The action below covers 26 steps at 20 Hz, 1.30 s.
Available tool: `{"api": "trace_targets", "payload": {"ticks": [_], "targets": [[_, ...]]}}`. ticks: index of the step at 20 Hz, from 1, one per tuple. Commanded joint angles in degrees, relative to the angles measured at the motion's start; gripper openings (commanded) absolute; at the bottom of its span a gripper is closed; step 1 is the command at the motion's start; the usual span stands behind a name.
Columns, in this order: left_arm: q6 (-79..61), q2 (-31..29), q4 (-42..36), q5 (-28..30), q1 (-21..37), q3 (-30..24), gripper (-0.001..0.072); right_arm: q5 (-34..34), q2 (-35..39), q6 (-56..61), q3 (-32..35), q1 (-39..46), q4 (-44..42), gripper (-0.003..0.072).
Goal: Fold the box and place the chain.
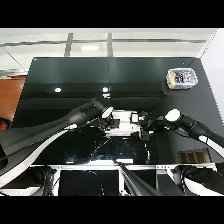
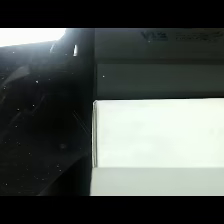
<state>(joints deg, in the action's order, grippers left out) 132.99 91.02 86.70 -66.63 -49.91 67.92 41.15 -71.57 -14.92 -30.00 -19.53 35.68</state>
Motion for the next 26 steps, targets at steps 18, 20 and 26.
{"api": "trace_targets", "payload": {"ticks": [18,20,26], "targets": [[-0.09,-0.02,-1.95,0.09,0.20,0.02,0.0028,6.95,5.75,13.42,-1.33,0.15,11.72,0.0672],[-0.11,-0.02,-1.95,0.07,0.20,0.02,0.0028,8.94,8.20,14.73,-1.33,0.15,17.11,0.0672],[-0.09,-0.02,-1.92,0.09,0.20,0.02,0.0028,4.92,8.61,11.17,-1.33,0.13,9.60,0.0420]]}}
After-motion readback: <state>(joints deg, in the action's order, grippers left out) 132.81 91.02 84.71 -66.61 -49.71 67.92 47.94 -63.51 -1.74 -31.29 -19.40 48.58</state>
